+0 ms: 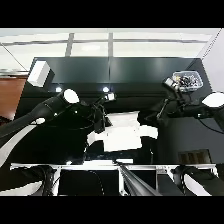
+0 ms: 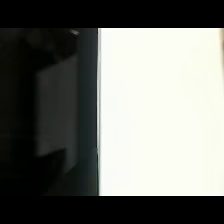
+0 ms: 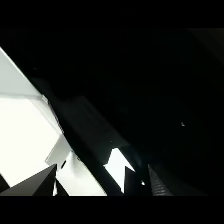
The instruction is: Fold the box and place the chain.
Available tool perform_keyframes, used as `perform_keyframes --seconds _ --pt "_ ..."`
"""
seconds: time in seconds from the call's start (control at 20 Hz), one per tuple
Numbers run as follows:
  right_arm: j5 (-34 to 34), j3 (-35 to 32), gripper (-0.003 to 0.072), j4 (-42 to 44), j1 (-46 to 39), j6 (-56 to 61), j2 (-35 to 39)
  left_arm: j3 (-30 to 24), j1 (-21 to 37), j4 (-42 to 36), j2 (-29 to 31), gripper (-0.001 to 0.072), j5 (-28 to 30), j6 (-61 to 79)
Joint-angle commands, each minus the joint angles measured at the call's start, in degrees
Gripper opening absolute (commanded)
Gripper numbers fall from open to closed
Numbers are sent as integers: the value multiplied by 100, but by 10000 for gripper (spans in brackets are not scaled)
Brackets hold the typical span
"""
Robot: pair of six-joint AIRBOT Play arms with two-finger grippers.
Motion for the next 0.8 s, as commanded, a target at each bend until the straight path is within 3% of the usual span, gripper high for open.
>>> perform_keyframes --seconds 0.0,0.1,0.35,0.5,0.75 --pt "-238 -199 703 -323 411 -15 0 -39 -151 105 -46 24 1106 931" --pt "-236 -315 703 -321 424 -28 0 -35 -66 107 -68 25 1506 944" --pt "-411 -730 694 -549 599 -1388 -4 -28 -122 636 -332 24 1482 1440" --pt "-553 -811 693 -1005 1058 -1390 -7 -28 -160 837 -516 23 1482 1440" --pt "-920 -920 694 -1019 1445 -1504 -22 -26 -157 835 -540 23 1611 1440"
